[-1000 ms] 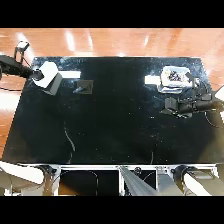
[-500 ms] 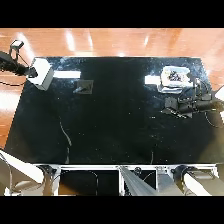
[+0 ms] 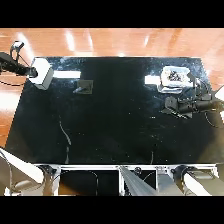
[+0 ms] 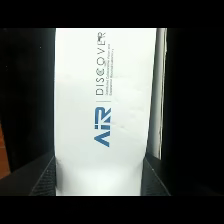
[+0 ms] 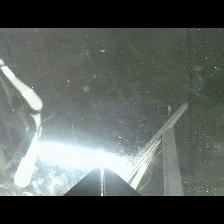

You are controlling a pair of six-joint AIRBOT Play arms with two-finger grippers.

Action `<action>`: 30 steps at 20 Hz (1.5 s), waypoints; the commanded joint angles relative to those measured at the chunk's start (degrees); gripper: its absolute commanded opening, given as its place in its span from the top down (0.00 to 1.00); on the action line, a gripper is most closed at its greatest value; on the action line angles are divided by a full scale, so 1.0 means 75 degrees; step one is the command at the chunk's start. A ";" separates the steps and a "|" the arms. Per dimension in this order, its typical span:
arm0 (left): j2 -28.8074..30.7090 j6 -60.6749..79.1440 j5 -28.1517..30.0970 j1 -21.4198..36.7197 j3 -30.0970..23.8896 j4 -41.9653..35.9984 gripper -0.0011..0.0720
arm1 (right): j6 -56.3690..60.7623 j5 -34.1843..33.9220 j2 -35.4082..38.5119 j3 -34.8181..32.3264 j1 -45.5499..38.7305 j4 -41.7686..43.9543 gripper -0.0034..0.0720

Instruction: Fold the box and place the chain.

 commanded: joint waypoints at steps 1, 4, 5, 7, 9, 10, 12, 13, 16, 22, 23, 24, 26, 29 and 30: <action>-0.0009 -0.0175 0.0000 -0.0009 0.0169 0.0006 0.18 | 0.0003 -0.0003 0.0006 0.0000 -0.0006 0.0000 0.91; -0.0009 -0.0198 0.0017 -0.0050 0.0423 0.0012 0.12 | 0.0003 -0.0017 0.0006 0.0000 -0.0006 0.0003 0.91; -0.0009 -0.0198 0.0017 -0.0058 0.0525 0.0009 0.12 | 0.0003 0.0000 0.0006 0.0000 -0.0006 0.0006 0.91; -0.0009 -0.0353 0.0003 -0.0073 0.0694 0.0015 0.12 | 0.0003 0.0003 0.0006 0.0000 -0.0006 0.0026 0.91; -0.0009 -0.0472 0.0035 -0.0087 0.0868 0.0012 0.12 | 0.0003 0.0003 0.0006 0.0000 -0.0006 0.0026 0.91; -0.0009 -0.0574 0.0061 -0.0105 0.0970 0.0012 0.12 | 0.0000 0.0000 0.0006 0.0000 -0.0006 0.0023 0.91; -0.0009 -0.0793 0.0172 -0.0143 0.1209 -0.0006 0.12 | 0.0000 0.0000 0.0006 0.0000 -0.0006 0.0026 0.91; -0.0009 -0.0810 0.0329 -0.0166 0.1364 -0.0082 0.12 | 0.0000 0.0000 0.0006 0.0000 -0.0006 0.0023 0.91; 0.0093 -0.1297 0.0819 -0.0224 0.1580 -0.0510 0.18 | -0.0029 -0.0242 0.0006 0.0015 -0.0006 0.0017 0.91; 0.0822 -0.2020 0.2489 -0.0854 0.1107 -0.2632 0.96 | 0.0029 -0.1064 -0.0297 0.1789 0.0475 -0.1457 0.91; 0.1154 -0.2020 0.2585 -0.1207 0.0796 -0.2597 0.96 | 0.0058 -0.1032 -0.0560 0.2323 0.0667 -0.1871 0.91; 0.1577 -0.2020 0.2588 -0.1652 0.0358 -0.2512 0.96 | 0.0157 -0.0965 -0.0874 0.2815 0.0868 -0.2288 0.91; 0.2643 -0.2022 0.2127 -0.2597 -0.0863 -0.2200 0.96 | 0.0268 -0.0691 -0.1451 0.3477 0.1201 -0.2970 0.91; 0.4861 -0.2495 0.0181 -0.3663 -0.3841 -0.1813 0.96 | 0.0600 -0.0157 -0.1938 0.3518 0.1239 -0.3742 0.91; 0.5607 -0.2824 -0.0484 -0.3856 -0.4980 -0.1821 0.96 | 0.0726 -0.0047 -0.1996 0.3427 0.1177 -0.3867 0.91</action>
